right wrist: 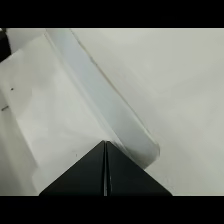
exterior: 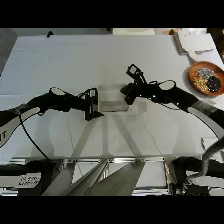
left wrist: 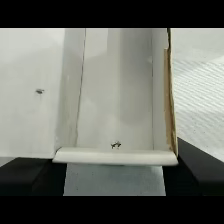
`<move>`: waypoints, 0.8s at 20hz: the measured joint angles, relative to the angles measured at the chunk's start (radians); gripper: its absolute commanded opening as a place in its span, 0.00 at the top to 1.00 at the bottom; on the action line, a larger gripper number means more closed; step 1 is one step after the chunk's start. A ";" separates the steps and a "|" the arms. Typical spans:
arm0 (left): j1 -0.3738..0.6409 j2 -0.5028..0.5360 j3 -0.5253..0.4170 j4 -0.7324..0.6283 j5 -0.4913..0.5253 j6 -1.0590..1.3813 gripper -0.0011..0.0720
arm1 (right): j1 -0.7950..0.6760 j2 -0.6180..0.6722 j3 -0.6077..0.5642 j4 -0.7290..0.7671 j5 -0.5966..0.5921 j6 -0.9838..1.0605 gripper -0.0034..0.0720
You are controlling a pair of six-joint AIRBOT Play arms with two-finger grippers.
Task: Fold the box and place the chain.
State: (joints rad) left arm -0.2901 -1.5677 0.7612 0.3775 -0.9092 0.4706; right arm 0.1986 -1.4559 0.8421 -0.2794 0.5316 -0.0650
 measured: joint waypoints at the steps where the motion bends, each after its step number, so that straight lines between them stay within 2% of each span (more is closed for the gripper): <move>1: 0.000 0.000 0.000 0.000 0.000 0.000 0.55 | 0.003 -0.003 0.000 0.003 -0.012 0.006 0.94; 4: 0.000 0.000 0.000 -0.002 0.002 -0.003 0.55 | 0.006 0.034 0.000 0.000 -0.031 0.013 0.94; 7: 0.000 0.000 0.000 0.000 0.001 0.000 0.55 | 0.008 0.128 0.000 -0.092 -0.041 0.017 0.94; 11: 0.000 0.000 0.000 0.000 0.000 0.000 0.55 | 0.008 0.280 0.000 -0.391 -0.008 0.142 0.94; 14: 0.000 0.000 0.000 0.000 0.000 0.000 0.55 | 0.008 0.339 0.000 -0.637 0.127 0.281 0.94; 16: 0.000 0.000 0.000 0.000 0.000 0.000 0.55 | 0.008 0.346 -0.002 -0.739 0.217 0.333 0.93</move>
